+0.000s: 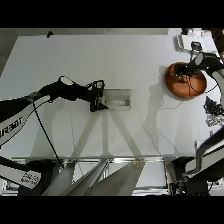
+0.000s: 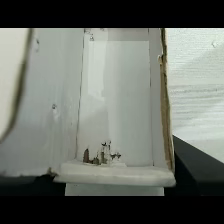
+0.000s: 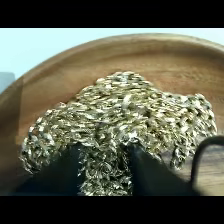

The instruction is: Fold the box and place the chain.

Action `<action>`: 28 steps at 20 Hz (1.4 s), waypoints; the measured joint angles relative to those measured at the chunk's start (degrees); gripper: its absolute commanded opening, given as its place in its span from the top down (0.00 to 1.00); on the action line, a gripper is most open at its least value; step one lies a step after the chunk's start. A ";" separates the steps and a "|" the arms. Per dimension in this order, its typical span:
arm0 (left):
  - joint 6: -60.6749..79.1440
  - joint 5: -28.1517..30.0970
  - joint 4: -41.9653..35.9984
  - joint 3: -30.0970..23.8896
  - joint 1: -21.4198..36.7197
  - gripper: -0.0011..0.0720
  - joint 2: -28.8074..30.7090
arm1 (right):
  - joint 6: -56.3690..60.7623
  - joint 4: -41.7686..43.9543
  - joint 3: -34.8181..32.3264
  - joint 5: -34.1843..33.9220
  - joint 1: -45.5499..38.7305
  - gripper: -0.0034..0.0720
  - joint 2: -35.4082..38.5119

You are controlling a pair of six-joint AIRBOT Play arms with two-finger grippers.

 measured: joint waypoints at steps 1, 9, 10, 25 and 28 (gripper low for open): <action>-0.02 0.00 0.02 0.00 0.00 0.69 0.00 | 0.15 0.24 0.04 0.13 -0.07 0.94 -0.04; 0.00 0.00 0.02 0.00 0.00 0.69 0.00 | -4.46 -1.75 -0.59 10.88 -0.02 0.94 7.54; 0.00 0.00 0.02 0.00 0.00 0.69 0.00 | -5.44 -1.70 -1.66 12.66 -0.02 0.94 9.49; 0.00 -0.02 0.02 0.00 0.00 0.69 0.00 | -12.85 0.39 -33.40 21.42 21.09 0.94 53.00; 0.02 -0.02 0.02 0.00 0.00 0.69 0.00 | -12.85 2.91 -34.07 22.60 28.85 0.94 54.25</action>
